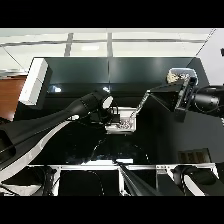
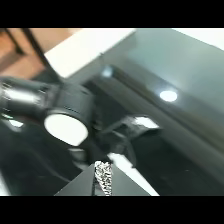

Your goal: Fold the box and place the chain.

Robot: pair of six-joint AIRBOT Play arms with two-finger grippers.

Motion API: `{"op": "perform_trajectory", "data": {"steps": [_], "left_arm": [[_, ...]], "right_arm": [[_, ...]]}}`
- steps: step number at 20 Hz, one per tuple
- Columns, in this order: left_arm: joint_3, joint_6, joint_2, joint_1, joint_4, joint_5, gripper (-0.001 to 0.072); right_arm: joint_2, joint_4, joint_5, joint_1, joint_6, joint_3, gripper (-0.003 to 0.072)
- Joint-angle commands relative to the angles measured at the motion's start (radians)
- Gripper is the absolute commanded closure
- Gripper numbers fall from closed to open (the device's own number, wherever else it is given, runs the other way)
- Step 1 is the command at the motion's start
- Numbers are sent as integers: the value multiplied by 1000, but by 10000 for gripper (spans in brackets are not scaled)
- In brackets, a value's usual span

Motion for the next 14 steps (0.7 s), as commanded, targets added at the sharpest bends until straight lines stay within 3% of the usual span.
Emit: {"op": "perform_trajectory", "data": {"steps": [1, 7, 9, 14], "left_arm": [[0, 0, 0, 0, 0, 3, 677], [0, 0, 0, 0, 0, -1, 677], [0, 0, 0, 0, 1, 0, 677], [0, 0, 0, 0, 0, 3, 677]], "right_arm": [[-62, 64, -14, 68, 22, -54, 670], [-212, 43, -62, 127, 22, -173, 662], [-222, -7, -64, 127, 42, -175, 342], [-214, -143, 37, -2, 40, -174, 343]]}}
